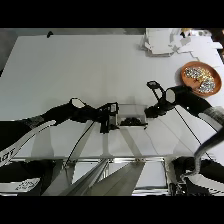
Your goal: Fold the box and place the chain.
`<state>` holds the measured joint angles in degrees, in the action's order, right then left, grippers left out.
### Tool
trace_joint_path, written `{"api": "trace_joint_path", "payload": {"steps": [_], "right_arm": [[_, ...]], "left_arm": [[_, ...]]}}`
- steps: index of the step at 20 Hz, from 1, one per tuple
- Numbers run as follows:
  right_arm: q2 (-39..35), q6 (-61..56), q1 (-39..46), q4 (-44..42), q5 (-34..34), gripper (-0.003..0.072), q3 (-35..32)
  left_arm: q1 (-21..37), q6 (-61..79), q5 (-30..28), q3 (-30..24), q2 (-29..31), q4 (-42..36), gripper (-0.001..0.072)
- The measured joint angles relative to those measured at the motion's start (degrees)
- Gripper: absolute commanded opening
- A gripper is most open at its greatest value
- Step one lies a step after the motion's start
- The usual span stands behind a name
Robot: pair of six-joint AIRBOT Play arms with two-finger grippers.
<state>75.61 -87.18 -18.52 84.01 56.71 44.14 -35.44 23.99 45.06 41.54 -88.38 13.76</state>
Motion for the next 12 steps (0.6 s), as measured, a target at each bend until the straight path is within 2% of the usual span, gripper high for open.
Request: {"api": "trace_joint_path", "payload": {"steps": [1, 2, 7, 12], "right_arm": [[0.22, 0.00, 0.02, -0.07, 0.24, 0.0109, 0.02], [0.37, 0.02, 0.02, 0.02, 0.72, 0.0016, 0.02], [-0.72, 0.22, -0.07, -0.61, 3.85, 0.0016, -0.17], [-8.76, 0.66, -0.04, 0.94, 3.21, 0.0016, -0.09]], "left_arm": [[0.00, 0.00, 0.00, 0.00, 0.00, 0.00, 0.0152], [0.00, 0.00, 0.00, 0.00, 0.00, 0.00, 0.0152], [0.00, 0.00, 0.00, 0.00, 0.00, 0.00, 0.0152], [0.00, 0.00, 0.00, 0.00, 0.00, 0.00, 0.0152]]}}
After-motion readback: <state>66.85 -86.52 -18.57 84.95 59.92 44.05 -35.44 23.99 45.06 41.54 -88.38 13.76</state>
